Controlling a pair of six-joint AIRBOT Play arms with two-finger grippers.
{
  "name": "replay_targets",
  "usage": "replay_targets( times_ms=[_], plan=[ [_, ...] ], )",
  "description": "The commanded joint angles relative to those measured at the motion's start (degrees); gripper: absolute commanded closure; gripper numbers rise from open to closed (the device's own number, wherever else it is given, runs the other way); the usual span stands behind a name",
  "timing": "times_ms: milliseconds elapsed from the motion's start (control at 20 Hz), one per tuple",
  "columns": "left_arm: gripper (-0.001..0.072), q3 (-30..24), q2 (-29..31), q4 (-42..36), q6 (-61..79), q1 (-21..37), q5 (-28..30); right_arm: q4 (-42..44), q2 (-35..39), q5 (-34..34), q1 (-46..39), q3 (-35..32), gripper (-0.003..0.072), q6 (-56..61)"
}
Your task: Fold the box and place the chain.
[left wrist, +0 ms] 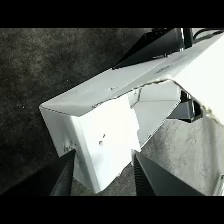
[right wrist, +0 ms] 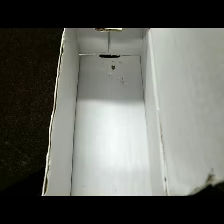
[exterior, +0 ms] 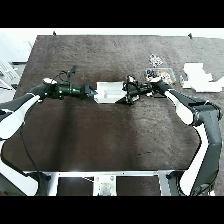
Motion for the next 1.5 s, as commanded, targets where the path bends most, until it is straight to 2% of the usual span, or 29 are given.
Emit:
replay_targets(
  times_ms=[0, 600, 900, 1450],
  plan=[
    [0.0280, 0.6, 0.0, 1.2, -5.1, -0.5, 0.0, 0.0, 0.0, 0.0, 0.0, 0.0, 0.0105, 0.0],
    [0.0300, 14.5, 0.0, 31.3, -35.3, -8.0, -1.9, 0.0, 0.0, 0.0, 0.0, 0.0, 0.0106, 0.0],
    [0.0299, 17.1, 0.0, 36.2, -41.6, -10.5, -2.4, 0.0, 0.0, 0.0, 0.0, 0.0, 0.0105, 0.0],
    [0.0298, 17.1, 0.0, 40.8, -46.5, -13.9, 0.2, 0.0, 0.0, 0.0, 0.0, 0.0, 0.0105, 0.0]
  ],
)
